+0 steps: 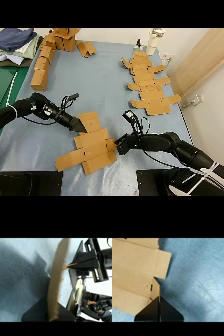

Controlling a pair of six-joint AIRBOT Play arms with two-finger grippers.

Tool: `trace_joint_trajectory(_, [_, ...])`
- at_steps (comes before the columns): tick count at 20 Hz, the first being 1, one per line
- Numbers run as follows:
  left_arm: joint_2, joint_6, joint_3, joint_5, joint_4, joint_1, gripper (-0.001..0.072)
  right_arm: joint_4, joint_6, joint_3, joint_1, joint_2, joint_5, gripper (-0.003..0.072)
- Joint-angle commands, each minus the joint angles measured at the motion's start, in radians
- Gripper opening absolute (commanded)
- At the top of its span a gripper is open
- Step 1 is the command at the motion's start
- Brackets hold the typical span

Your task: Fold the box.

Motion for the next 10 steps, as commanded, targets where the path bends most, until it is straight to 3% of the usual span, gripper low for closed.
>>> trace_joint_trajectory(1, [-0.019, 0.047, 0.001, -0.017, -0.025, 0.0, 0.0013, -0.002, 0.008, 0.0, 0.0, 0.0, 0.002, 0.0003])
trace_joint_trajectory(2, [-0.019, 0.064, 0.001, -0.013, -0.032, 0.0, 0.0013, -0.002, 0.008, 0.0, 0.0, 0.0, 0.002, 0.0035])
trace_joint_trajectory(4, [-0.018, 0.08, 0.002, 0.002, -0.035, 0.0, 0.0012, -0.028, 0.009, 0.0, -0.001, 0.0, 0.002, 0.0393])
trace_joint_trajectory(7, [-0.017, 0.097, 0.01, 0.013, -0.035, -0.002, 0.0012, -0.238, 0.17, 0.023, -0.068, 0.002, -0.019, 0.0407])
trace_joint_trajectory(10, [0.044, 0.13, 0.014, 0.131, 0.018, -0.076, 0.0011, -0.464, 0.418, 0.103, -0.192, 0.021, -0.188, 0.0407])
